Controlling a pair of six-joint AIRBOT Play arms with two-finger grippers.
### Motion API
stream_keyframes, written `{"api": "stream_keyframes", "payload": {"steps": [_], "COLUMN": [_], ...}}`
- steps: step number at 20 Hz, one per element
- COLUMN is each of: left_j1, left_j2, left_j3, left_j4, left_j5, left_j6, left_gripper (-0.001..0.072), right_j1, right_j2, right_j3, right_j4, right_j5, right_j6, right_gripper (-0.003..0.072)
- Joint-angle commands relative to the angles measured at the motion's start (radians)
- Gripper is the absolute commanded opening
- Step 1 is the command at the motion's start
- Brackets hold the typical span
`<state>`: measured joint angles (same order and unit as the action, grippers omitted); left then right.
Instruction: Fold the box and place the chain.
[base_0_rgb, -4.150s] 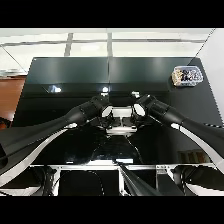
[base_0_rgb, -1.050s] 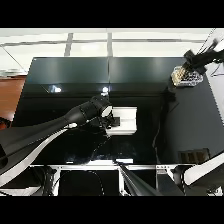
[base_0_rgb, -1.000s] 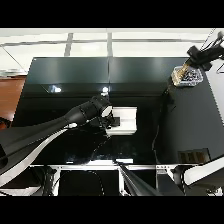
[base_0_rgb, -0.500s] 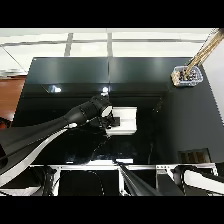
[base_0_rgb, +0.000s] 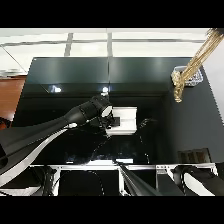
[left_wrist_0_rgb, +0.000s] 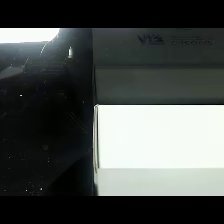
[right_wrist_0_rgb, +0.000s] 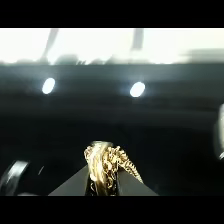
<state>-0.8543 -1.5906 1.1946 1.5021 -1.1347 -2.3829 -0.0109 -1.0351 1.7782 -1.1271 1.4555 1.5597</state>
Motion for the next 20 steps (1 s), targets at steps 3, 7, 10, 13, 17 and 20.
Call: {"api": "stream_keyframes", "payload": {"steps": [3,7,10,13,17,20], "left_j1": [0.0,0.0,0.0,0.0,0.0,0.0], "left_j2": [0.0,0.0,0.0,0.0,0.0,0.0], "left_j3": [0.0,0.0,0.0,0.0,0.0,0.0], "left_j4": [0.0,0.0,0.0,0.0,0.0,0.0], "left_j5": [0.0,0.0,0.0,0.0,0.0,0.0], "left_j6": [0.0,0.0,0.0,0.0,0.0,0.0], "left_gripper": [0.0027,0.0027,0.0027,0.0027,0.0027,0.0027], "right_j1": [0.166,0.211,0.215,0.215,0.215,0.215], "right_j2": [0.037,0.037,0.037,0.037,0.037,0.037], "right_j3": [-0.048,-0.055,-0.055,-0.056,-0.067,-0.067], "right_j4": [0.072,0.097,0.136,0.188,0.24,0.273], "right_j5": [0.1,0.116,0.14,0.141,0.138,0.138], "right_j6": [0.006,0.007,0.006,0.006,0.002,0.002], "right_gripper": [0.0008,0.0007,0.0008,0.0008,0.0008,0.0008]}}
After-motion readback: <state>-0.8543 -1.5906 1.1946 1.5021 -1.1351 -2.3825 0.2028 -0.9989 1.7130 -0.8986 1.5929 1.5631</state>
